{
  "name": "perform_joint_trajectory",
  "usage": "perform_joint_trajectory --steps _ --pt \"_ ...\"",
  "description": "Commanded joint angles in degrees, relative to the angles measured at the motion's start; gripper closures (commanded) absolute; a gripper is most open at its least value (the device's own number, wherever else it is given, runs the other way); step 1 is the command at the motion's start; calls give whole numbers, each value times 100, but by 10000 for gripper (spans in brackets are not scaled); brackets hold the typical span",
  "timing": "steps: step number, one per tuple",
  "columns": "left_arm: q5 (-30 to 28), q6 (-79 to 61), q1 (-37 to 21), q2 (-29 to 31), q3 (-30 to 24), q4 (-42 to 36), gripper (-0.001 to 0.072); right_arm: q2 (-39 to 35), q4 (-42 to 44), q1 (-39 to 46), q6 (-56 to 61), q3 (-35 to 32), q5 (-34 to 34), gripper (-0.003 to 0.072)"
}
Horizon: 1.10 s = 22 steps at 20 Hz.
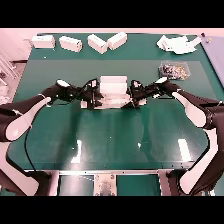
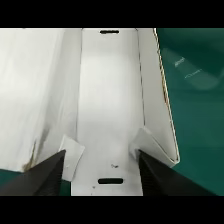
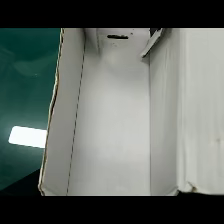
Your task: Fold the box and place the chain.
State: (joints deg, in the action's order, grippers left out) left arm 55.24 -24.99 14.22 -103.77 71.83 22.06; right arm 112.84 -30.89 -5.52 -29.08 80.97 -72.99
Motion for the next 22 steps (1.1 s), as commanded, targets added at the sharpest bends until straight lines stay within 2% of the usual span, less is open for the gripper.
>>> perform_joint_trajectory --steps 1,6,7,13,16,17,19,21,22 --pt "98 -81 2 -90 52 -22 146 0 -2 -4 -4 0 -11 124" --pt "98 -94 2 -90 52 -17 142 0 -2 -4 -7 0 -11 124" --pt "96 -103 2 -90 52 -9 30 0 -2 -4 -4 0 -11 124" --pt "28 -254 2 -90 52 2 27 0 -2 -4 -4 0 -11 124" --pt "-219 -254 2 -90 52 0 28 0 -2 -4 -4 0 -11 124" --pt "-256 -258 0 -90 52 4 110 0 -2 -4 -4 0 -11 124" --pt "-214 -249 -42 -90 52 118 478 0 -2 -4 -7 0 -13 124" --pt "-7 -249 -157 -87 52 197 665 0 -2 -4 -7 0 -11 124" --pt "138 -251 -254 -83 52 188 689 0 -2 -4 -4 0 -11 124"
